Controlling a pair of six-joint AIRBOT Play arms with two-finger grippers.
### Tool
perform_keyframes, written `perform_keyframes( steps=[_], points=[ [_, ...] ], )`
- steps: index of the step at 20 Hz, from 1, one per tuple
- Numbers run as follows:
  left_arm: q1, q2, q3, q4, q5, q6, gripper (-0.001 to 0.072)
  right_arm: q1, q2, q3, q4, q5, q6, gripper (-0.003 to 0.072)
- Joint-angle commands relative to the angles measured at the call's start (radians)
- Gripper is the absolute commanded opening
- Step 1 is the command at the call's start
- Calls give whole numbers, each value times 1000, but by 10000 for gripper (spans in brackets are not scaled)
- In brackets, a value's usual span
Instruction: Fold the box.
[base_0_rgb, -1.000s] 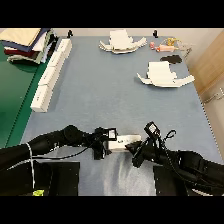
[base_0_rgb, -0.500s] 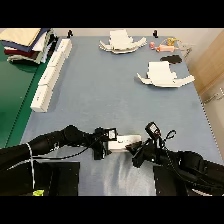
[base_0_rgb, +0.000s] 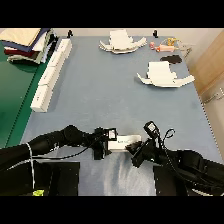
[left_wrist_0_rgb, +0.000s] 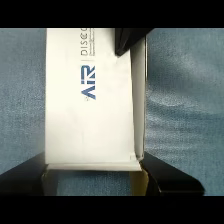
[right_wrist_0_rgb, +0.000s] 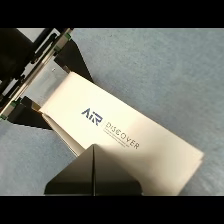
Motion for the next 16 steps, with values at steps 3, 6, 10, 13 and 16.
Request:
perform_keyframes(
  steps=[3,6,10,13,16],
  points=[
    [1,1,0,0,1,0,404,-1,34,58,-25,47,0,-1],
    [1,1,0,0,1,0,404,-1,37,95,-109,46,0,-1],
    [1,1,0,0,1,0,404,-19,37,127,-173,-17,0,-1],
    [1,1,0,0,1,0,404,-102,29,176,-234,-251,7,-1],
    [1,1,0,0,1,0,404,-220,10,260,-314,-552,103,-1]
  ],
)
